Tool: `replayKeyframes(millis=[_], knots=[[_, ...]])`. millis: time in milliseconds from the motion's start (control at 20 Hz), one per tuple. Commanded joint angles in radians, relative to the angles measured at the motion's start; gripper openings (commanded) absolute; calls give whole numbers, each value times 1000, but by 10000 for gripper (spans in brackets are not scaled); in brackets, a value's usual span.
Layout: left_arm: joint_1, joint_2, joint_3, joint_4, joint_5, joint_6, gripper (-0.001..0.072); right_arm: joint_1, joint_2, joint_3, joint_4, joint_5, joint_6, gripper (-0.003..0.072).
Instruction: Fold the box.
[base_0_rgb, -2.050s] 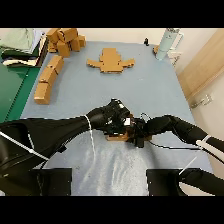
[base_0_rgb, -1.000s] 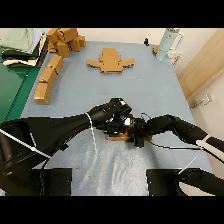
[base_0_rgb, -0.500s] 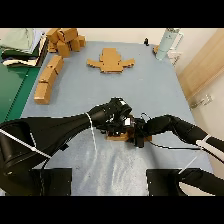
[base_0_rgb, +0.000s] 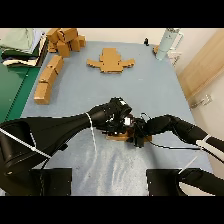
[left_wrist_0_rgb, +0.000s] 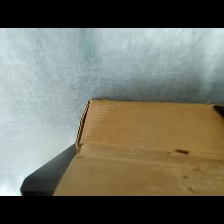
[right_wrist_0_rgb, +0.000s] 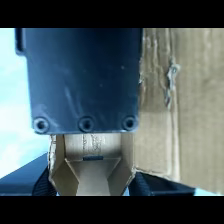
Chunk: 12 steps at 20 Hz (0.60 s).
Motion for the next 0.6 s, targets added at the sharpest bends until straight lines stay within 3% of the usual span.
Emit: replayKeyframes(millis=[0,50,300,350,400,450,550], knots=[[-1,0,0,1,49,-3,225,0,0,0,-2,-2,-3,560],[-1,0,0,1,51,-3,24,0,0,0,-2,-2,-3,561],[-1,0,0,0,54,-2,16,0,0,0,-2,-2,-2,560],[-1,0,0,0,49,-2,152,0,0,0,-2,-2,-2,561],[-1,0,0,-2,42,-3,430,0,0,0,-2,-2,-2,561],[-1,0,0,-13,27,-3,486,0,0,0,-2,-2,-2,560],[0,3,7,-16,-25,-2,486,0,0,0,-2,-2,-2,560]])
